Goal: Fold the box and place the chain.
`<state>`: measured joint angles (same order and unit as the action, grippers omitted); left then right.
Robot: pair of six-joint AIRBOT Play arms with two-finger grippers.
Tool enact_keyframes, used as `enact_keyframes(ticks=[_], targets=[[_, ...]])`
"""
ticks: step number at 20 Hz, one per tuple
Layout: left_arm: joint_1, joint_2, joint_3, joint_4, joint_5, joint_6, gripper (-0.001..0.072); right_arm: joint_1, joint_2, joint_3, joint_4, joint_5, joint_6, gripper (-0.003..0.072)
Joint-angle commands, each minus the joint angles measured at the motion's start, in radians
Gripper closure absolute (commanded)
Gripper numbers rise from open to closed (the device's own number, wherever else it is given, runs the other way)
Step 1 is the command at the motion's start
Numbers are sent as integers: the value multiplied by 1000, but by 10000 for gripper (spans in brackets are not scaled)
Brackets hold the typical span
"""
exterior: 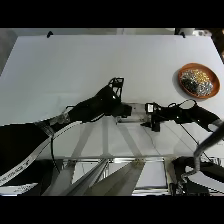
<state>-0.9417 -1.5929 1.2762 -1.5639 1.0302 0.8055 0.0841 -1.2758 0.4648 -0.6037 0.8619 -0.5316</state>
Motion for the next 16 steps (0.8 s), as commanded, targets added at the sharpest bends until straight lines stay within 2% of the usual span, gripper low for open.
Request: enact_keyframes(ticks=[1,4,7,8,9,10,12,16], targets=[[7,44,1,5,43,28,179,0,0,0,-2,12,0,277],[13,83,1,9,135,150,179,0,0,0,-2,12,0,277],[27,152,0,59,127,357,176,0,0,0,-2,12,0,277],[23,183,-5,109,124,487,135,0,0,0,-2,13,0,277],[19,219,-20,155,111,632,49,0,0,0,-2,12,0,277],[19,253,-44,162,92,759,16,0,0,0,-2,12,0,277],[23,322,-119,111,8,969,15,0,0,0,-2,13,0,277],[90,404,-359,-219,-269,1529,14,0,0,0,-2,13,0,277]])
